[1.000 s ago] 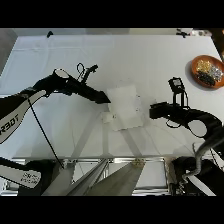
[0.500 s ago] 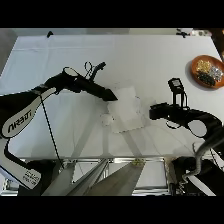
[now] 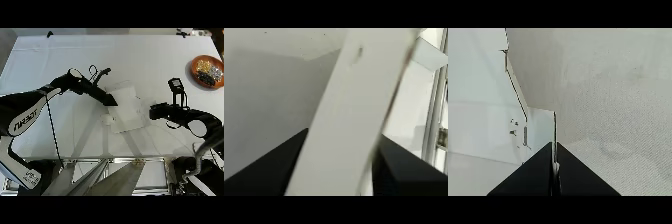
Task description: Fold the box and place the chain.
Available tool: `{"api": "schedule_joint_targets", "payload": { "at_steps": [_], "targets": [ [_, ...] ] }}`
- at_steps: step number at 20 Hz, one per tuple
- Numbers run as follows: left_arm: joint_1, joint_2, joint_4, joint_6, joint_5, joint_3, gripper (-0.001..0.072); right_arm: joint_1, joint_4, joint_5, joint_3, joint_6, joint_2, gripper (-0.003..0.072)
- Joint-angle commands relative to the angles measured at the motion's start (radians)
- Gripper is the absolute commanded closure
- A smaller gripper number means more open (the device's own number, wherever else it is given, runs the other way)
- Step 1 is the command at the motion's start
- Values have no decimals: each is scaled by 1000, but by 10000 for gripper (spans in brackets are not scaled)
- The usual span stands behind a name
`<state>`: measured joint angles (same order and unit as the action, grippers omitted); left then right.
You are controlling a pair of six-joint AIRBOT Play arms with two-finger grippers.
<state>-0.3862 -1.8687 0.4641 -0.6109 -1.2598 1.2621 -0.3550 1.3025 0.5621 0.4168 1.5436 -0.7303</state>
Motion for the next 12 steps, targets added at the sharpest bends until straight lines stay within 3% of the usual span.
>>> {"api": "schedule_joint_targets", "payload": {
  "at_steps": [1,2,4,5,10,12],
  "targets": [
    [-35,-1,23,41,50,1,376,-1,0,-1,0,0,1,677],
    [-49,-1,29,51,65,1,399,-1,0,-1,0,0,1,676],
    [-65,3,31,93,90,1,640,-1,0,-1,0,0,1,676],
    [-65,6,31,99,97,2,701,-1,0,0,0,0,1,676],
    [-67,68,79,164,97,2,706,-1,-1,32,0,0,3,670],
    [-74,119,142,182,101,2,706,-1,-4,53,2,0,24,548]
  ]
}}
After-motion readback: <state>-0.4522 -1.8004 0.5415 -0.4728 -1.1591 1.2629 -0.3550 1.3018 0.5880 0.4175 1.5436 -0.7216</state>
